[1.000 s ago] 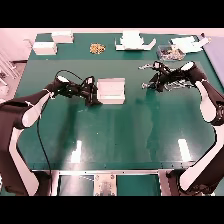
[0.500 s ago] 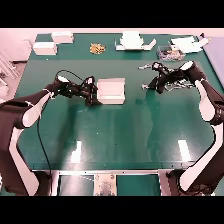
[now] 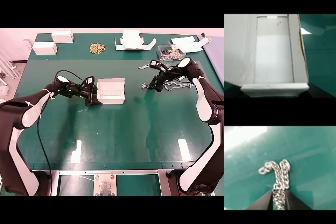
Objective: Fold the box and place the chain.
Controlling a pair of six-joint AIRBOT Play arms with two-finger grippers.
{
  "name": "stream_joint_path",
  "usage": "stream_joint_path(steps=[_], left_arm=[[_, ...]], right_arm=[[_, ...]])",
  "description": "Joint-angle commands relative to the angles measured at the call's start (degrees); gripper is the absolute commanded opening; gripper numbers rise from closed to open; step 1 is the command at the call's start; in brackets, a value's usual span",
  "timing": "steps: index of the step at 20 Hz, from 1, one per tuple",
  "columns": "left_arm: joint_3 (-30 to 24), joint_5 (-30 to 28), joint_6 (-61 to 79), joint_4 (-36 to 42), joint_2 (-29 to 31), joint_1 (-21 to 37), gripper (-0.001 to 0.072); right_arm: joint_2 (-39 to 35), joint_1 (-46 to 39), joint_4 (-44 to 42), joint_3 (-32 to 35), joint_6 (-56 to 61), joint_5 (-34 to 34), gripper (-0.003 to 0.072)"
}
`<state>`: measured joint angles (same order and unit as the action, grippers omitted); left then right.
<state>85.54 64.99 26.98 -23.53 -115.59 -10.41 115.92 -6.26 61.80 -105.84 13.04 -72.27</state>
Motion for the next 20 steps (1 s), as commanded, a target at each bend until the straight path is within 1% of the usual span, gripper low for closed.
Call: stream_joint_path(steps=[1,4,7,8,9,10,12,15,17,20], left_arm=[[0.04,-0.02,0.02,0.0,-0.02,0.0,0.0418],[0.04,-0.02,0.02,0.0,-0.02,0.0,0.0418],[0.04,-0.02,0.02,0.0,-0.02,0.0,0.0418],[0.04,-0.02,0.02,0.0,-0.02,0.0,0.0418],[0.04,-0.02,0.02,0.0,-0.02,0.0,0.0418],[0.04,0.0,0.02,0.0,-0.02,0.0,0.0418],[0.04,-0.02,0.04,0.0,-0.02,0.0,0.0418],[0.04,-0.02,0.04,0.0,-0.02,0.0,0.0418],[0.04,-0.02,0.02,0.0,-0.02,0.0,0.0418],[0.04,-0.02,0.02,0.0,-0.02,0.0,0.0418]], right_arm=[[-4.0,1.68,-1.75,-0.85,4.37,-2.67,0.0007],[-6.88,2.73,-1.73,-0.85,6.73,-4.76,0.0007],[-7.82,3.04,-0.79,-0.81,7.82,-6.51,0.0009],[-7.63,2.69,0.7,-0.24,7.5,-5.95,0.0054],[-7.1,2.08,0.76,0.66,6.91,-4.48,0.0364],[-6.1,1.51,0.61,1.33,4.57,-3.5,0.0577],[-3.34,0.39,0.59,1.53,1.36,-1.92,0.0577],[0.42,-0.24,0.15,1.51,1.27,0.46,0.0577],[1.44,-0.26,-2.67,1.51,1.25,2.51,0.0577],[1.84,-0.22,-3.89,1.51,1.22,4.81,0.0577]])
